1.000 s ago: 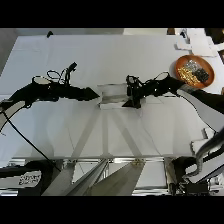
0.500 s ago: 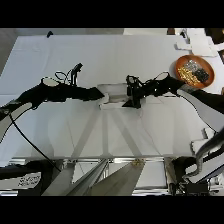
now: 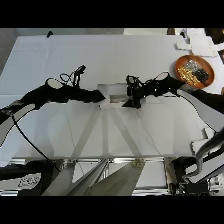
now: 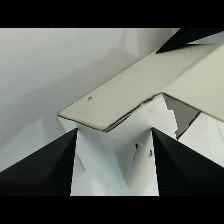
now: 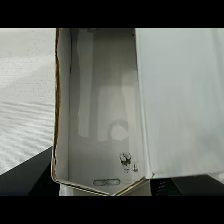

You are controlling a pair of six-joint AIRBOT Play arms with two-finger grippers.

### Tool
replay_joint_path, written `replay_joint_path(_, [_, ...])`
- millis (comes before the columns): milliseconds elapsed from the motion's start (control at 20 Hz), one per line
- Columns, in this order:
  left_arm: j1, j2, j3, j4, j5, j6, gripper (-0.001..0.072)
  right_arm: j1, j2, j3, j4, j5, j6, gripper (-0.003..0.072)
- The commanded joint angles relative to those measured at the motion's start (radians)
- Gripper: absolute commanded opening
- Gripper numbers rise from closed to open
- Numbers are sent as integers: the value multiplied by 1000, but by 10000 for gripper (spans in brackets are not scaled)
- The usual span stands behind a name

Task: Fold the box and place the chain.

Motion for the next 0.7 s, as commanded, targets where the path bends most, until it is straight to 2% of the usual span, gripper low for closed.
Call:
replay_joint_path(0, [-19,0,1,23,63,-11,489,0,0,0,0,0,0,406])
replay_joint_path(100, [-29,0,1,23,84,-11,478,0,0,0,0,0,0,406])
replay_joint_path(150, [-34,0,1,23,92,-11,431,0,0,0,0,0,0,406])
replay_joint_path(200, [-38,0,3,24,97,-11,413,0,0,0,0,0,0,406])
replay_joint_path(650, [-49,2,7,146,112,-68,417,0,0,0,0,0,0,406])
